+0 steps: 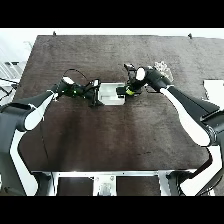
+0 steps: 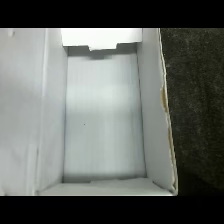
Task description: Fold the box and place the chain.
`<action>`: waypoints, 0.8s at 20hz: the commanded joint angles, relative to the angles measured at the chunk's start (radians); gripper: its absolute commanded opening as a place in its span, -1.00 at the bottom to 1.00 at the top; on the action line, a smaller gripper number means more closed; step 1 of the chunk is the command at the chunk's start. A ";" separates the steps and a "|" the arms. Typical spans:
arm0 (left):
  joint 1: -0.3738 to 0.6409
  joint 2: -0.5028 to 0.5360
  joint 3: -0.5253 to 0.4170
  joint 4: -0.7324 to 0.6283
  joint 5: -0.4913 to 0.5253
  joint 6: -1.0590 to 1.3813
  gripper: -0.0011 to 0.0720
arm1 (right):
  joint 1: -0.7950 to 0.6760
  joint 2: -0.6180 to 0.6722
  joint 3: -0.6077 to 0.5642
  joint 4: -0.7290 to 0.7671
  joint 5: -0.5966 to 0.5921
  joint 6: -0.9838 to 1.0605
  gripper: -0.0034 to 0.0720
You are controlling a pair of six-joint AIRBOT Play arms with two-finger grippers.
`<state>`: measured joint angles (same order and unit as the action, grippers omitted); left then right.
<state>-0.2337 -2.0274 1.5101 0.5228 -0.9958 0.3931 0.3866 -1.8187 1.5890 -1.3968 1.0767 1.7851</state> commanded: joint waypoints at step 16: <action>0.000 0.000 0.000 0.000 0.001 0.000 -0.03 | 0.036 -0.064 0.142 -0.160 0.118 0.241 0.06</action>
<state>-0.2337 -2.0274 1.5101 0.5228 -0.9958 0.3931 0.4213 -1.8801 1.7134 -1.5494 1.1801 1.9884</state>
